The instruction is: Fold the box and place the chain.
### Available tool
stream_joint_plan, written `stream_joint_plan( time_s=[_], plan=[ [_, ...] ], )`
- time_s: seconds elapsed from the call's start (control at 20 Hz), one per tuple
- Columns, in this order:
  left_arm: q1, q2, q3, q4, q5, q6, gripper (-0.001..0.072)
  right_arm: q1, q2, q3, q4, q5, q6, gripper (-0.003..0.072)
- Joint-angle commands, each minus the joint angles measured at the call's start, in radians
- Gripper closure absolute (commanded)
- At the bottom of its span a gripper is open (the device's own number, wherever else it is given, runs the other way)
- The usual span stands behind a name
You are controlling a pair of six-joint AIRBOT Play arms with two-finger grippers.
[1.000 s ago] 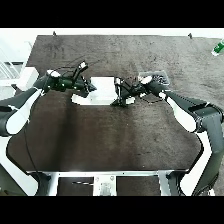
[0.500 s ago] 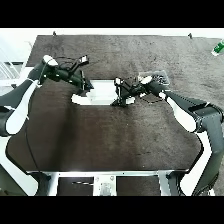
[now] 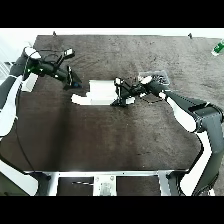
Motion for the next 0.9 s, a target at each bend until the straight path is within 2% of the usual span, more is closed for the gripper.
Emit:
stream_joint_plan(
  time_s=[0.0, 0.2, 0.35, 0.55, 0.85],
  plan=[
    [0.006, 0.003, -0.058, 0.059, 0.042, 0.043, 0.0006, 0.001, 0.000, 0.000, 0.000, 0.000, 0.000, 0.0097],
    [-0.023, 0.001, -0.106, 0.074, 0.133, 0.076, 0.0006, 0.001, 0.000, 0.000, 0.000, 0.000, 0.000, 0.0097],
    [-0.059, -0.034, -0.106, 0.097, 0.179, 0.089, 0.0007, 0.000, 0.000, 0.000, 0.000, 0.000, 0.000, 0.0098],
    [-0.080, -0.081, -0.106, 0.100, 0.191, 0.092, 0.0007, 0.000, 0.000, 0.000, 0.000, 0.000, 0.000, 0.0097],
    [-0.085, -0.082, -0.105, 0.095, 0.162, 0.170, 0.0007, 0.000, 0.000, 0.000, 0.000, 0.000, 0.000, 0.0097]
  ],
)
